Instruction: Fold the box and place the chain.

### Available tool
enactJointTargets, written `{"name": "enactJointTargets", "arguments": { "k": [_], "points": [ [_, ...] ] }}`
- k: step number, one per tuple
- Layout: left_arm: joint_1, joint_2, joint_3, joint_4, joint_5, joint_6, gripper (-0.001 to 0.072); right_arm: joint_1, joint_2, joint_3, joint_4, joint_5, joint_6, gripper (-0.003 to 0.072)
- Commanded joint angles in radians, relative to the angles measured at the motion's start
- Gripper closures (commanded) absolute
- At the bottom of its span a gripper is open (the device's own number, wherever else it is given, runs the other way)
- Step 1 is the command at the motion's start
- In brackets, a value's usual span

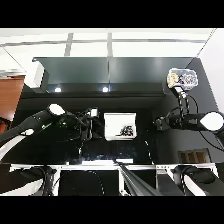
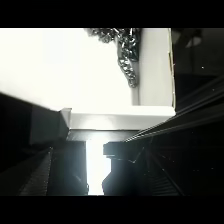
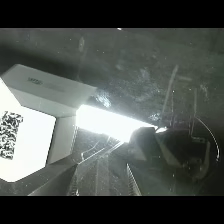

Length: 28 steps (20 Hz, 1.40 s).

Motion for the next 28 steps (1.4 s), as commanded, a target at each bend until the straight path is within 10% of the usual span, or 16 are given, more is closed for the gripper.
{"name": "enactJointTargets", "arguments": {
  "k": [1,26,28],
  "points": [
    [-0.027,-0.003,0.003,-0.004,0.002,0.01,-0.0008,0.001,0.0,0.0,0.0,-0.008,0.0,0.0309],
    [-0.115,-0.008,0.013,-0.079,0.1,-0.005,-0.0002,0.0,-0.001,0.0,0.004,-0.03,0.0,0.0309],
    [-0.14,-0.008,0.013,-0.066,0.111,-0.005,0.0166,0.0,-0.001,0.0,0.004,-0.031,0.0,0.0309]
  ]
}}
